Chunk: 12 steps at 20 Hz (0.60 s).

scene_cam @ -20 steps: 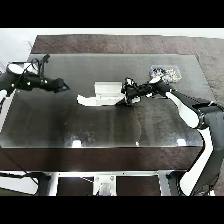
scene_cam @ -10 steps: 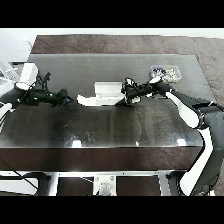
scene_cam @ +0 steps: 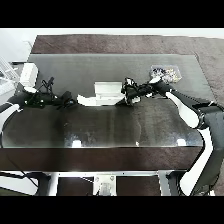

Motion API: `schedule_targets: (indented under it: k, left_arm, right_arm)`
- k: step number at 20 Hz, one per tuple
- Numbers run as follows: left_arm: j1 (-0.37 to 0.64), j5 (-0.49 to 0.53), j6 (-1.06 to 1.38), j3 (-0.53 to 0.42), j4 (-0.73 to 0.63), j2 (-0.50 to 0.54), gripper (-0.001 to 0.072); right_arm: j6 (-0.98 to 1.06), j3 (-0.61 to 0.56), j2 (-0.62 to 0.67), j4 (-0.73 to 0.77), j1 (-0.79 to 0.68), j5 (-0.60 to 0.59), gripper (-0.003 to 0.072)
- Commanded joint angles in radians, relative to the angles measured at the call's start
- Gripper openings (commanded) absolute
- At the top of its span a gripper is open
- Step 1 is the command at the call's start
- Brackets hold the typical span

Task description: Fold the box and place the chain.

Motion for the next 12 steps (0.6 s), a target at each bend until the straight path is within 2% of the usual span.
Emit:
schedule_targets:
  k: [1,5,7,12]
  left_arm:
    - [-0.048,0.047,0.027,0.002,-0.058,-0.018,0.0021]
    - [-0.094,0.071,0.094,0.021,-0.122,-0.023,0.0023]
    - [-0.103,0.074,0.095,0.035,-0.127,-0.023,0.0202]
    - [-0.127,0.057,0.098,0.069,-0.163,-0.023,0.0201]
  right_arm:
    - [0.0,0.0,0.0,0.0,0.0,0.0,0.0495]
    - [0.0,0.0,0.0,0.0,0.0,0.0,0.0495]
    - [0.0,0.0,0.0,0.0,0.0,0.0,0.0495]
    - [0.0,0.0,0.0,0.0,0.0,0.0,0.0495]
